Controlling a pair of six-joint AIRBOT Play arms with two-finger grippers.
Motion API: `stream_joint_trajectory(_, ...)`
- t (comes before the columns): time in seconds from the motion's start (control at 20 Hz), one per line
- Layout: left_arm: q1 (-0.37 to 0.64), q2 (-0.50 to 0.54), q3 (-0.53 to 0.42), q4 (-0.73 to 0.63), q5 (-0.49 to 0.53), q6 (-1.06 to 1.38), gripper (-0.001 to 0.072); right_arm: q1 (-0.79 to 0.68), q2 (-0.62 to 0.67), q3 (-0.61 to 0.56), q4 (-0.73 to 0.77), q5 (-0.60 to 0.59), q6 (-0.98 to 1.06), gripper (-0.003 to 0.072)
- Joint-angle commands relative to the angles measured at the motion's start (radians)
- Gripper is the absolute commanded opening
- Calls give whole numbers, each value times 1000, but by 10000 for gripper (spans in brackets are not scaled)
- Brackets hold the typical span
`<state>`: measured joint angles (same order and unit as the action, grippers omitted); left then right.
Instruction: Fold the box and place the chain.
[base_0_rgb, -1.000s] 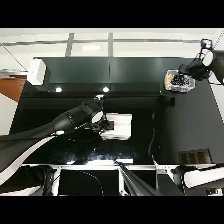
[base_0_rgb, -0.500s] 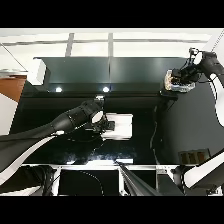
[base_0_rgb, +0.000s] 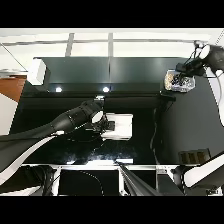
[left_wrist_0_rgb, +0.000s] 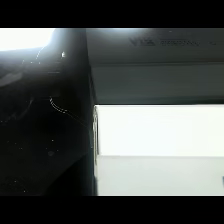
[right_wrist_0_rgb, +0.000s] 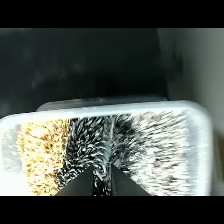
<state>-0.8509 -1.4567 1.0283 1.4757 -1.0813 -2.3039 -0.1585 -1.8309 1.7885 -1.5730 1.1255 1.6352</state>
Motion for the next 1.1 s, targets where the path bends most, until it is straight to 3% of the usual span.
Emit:
stream_joint_trajectory(0.0,0,0,0,0,0,0,31,-25,112,51,69,19,-64,42)
stream_joint_trajectory(0.25,0,0,0,1,2,0,31,-26,336,52,212,37,-165,41)
stream_joint_trajectory(0.4,0,0,0,2,2,1,31,-26,449,133,299,72,-187,41)
stream_joint_trajectory(0.5,0,0,0,4,2,0,31,-26,509,202,347,126,-187,41)
stream_joint_trajectory(0.65,0,0,0,4,-2,1,31,-24,622,192,376,268,-204,41)
stream_joint_trajectory(0.85,0,0,0,4,-2,0,30,21,807,25,414,348,-246,41)
stream_joint_trajectory(1.05,0,0,0,5,-1,1,30,176,938,-203,444,454,-343,40)
